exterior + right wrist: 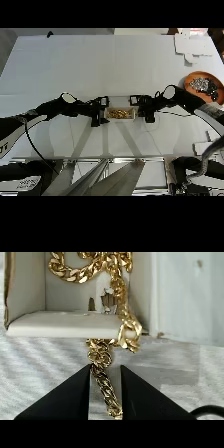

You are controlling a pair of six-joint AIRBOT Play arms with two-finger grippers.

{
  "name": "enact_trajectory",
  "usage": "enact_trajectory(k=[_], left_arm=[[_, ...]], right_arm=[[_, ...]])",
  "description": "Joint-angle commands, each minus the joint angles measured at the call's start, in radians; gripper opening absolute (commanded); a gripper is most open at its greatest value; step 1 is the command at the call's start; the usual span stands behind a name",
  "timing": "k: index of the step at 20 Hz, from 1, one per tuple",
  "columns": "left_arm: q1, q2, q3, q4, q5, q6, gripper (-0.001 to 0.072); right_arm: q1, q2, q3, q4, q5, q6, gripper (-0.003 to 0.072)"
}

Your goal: Fold the box and place the chain.

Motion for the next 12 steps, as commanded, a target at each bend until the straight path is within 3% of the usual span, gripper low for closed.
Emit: enact_trajectory(k=[1,2,7,12], left_arm=[[0.0,0.001,0.0,0.0,0.0,0.0,0.0284],[0.0,0.001,0.0,0.0,0.0,0.0,0.0284],[0.0,0.001,0.0,0.0,0.001,0.0,0.0284],[0.0,0.001,0.0,0.0,0.001,0.0,0.0284]], right_arm=[[0.002,-0.002,-0.016,-0.06,0.029,0.009,0.0094],[0.002,-0.002,-0.023,-0.07,0.03,0.031,0.0011],[0.025,0.02,-0.024,-0.093,0.03,0.15,0.0009],[0.06,0.159,-0.024,-0.092,-0.048,0.416,0.0008]])
